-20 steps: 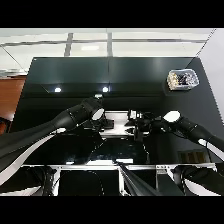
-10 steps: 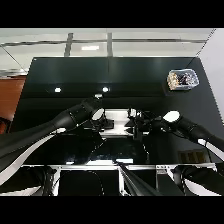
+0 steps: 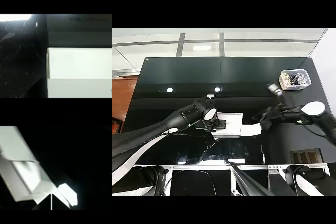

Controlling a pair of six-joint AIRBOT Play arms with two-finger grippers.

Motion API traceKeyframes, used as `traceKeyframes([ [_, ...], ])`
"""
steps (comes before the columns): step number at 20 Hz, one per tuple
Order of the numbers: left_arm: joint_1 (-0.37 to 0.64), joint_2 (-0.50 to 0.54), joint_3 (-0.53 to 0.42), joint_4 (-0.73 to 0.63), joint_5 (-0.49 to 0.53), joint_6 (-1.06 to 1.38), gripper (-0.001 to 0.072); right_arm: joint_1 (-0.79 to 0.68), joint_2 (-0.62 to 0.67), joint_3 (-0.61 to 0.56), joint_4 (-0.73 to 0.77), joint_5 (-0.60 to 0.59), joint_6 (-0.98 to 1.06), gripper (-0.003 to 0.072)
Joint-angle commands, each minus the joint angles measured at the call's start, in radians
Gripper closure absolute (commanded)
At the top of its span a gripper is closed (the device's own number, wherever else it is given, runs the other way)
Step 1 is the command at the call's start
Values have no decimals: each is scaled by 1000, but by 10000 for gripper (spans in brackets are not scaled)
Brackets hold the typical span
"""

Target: Fold the box and place the chain.

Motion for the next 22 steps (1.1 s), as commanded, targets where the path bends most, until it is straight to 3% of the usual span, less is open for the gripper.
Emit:
traceKeyframes([
  [1,0,-1,0,0,-2,0,684,-257,59,8,-216,45,439,670],
  [3,0,-1,0,0,-2,0,683,-384,28,-38,-242,24,637,670],
  [5,0,-1,0,0,-2,0,684,-418,-31,-100,-171,82,685,670],
  [8,0,-1,0,0,-2,-1,684,-286,-135,-156,-15,155,597,670],
  [13,0,-1,0,-1,-3,0,684,31,-234,-150,123,-11,523,670],
  [18,0,-1,0,0,-3,0,684,69,-236,-136,121,-36,503,670],
  [22,0,-1,0,0,-2,0,684,69,-236,-76,141,66,430,659],
])
